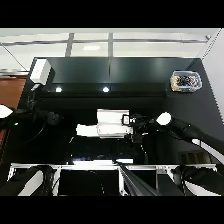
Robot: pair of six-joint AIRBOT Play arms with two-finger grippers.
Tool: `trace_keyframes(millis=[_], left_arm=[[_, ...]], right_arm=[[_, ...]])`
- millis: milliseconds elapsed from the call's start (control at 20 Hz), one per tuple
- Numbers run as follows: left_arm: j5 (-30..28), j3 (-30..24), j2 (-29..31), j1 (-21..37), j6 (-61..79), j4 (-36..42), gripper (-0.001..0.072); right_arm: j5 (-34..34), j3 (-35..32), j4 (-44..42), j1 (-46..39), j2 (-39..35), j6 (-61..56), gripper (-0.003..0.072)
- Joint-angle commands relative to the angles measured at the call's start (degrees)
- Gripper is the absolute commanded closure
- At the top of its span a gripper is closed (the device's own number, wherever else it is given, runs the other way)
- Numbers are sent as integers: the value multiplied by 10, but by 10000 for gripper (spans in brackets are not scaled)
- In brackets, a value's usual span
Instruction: Fold the box and place the chain.
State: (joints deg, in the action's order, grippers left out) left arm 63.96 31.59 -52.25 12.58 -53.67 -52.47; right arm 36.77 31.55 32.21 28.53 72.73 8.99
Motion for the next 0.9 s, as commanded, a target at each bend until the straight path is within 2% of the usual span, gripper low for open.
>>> trace_keyframes(millis=[0, 250, 400, 550, 700, 850], left_arm=[[83, -23, -24, 66, -128, -7, 683], [84, -47, -133, -12, -124, 23, 683], [26, -47, -179, -81, -111, 92, 683], [-12, -40, -217, -141, -75, 108, 683], [-2, -40, -230, -149, 10, 197, 683], [-3, -40, -230, -145, 46, 229, 683]], right_arm=[[0, 0, 0, 0, 0, 0, 507], [0, 0, 0, 0, 0, 0, 507], [0, 0, 0, 0, 0, 0, 507], [0, 0, 0, 0, 0, 0, 507], [0, 0, 0, 0, 0, 0, 507], [0, 0, 0, 0, 0, 0, 507]])
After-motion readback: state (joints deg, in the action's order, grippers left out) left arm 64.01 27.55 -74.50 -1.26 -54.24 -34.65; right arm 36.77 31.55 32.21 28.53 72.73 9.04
